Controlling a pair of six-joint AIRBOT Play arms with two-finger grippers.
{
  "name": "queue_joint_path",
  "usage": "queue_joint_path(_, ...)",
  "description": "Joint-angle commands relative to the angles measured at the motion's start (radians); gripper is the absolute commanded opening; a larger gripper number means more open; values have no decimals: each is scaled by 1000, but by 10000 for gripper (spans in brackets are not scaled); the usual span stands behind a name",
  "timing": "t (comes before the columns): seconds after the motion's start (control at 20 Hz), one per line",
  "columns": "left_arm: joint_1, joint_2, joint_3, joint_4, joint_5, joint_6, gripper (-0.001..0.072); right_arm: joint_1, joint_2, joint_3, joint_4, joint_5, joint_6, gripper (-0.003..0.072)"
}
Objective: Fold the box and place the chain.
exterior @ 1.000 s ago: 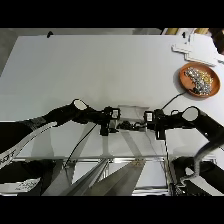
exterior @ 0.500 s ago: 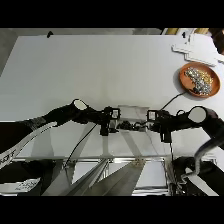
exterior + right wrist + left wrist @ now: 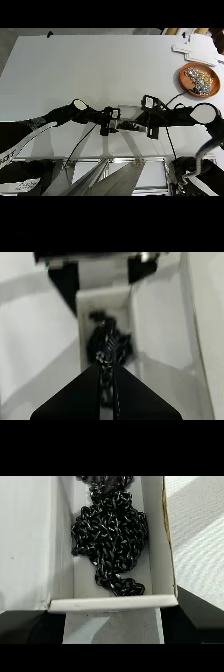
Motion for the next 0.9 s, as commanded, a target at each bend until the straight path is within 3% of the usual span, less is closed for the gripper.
queue_joint_path(0.0, 0, 0, 1, 0, 0, 0, 169, 88, -58, 7, 32, -138, 41, 21)
queue_joint_path(0.15, 0, 0, 1, 0, 0, 0, 169, 110, -121, 7, -11, -119, 40, 40)
queue_joint_path(0.25, 0, 0, 1, 0, 0, 0, 169, 98, -116, 8, -43, -113, 40, 221)
queue_joint_path(0.3, 0, 0, 1, 0, 0, 0, 169, 74, -100, 11, -66, -100, 40, 242)
queue_joint_path(0.45, 0, 0, 1, 0, 0, 0, 169, -49, -32, 27, -158, -12, 17, 240)
queue_joint_path(0.65, 0, 0, 1, 0, 0, 0, 169, -271, 8, 26, -209, 182, -322, 240)
queue_joint_path(0.85, 0, 0, 1, 0, 0, 0, 169, -354, -64, 26, -220, 135, -392, 242)
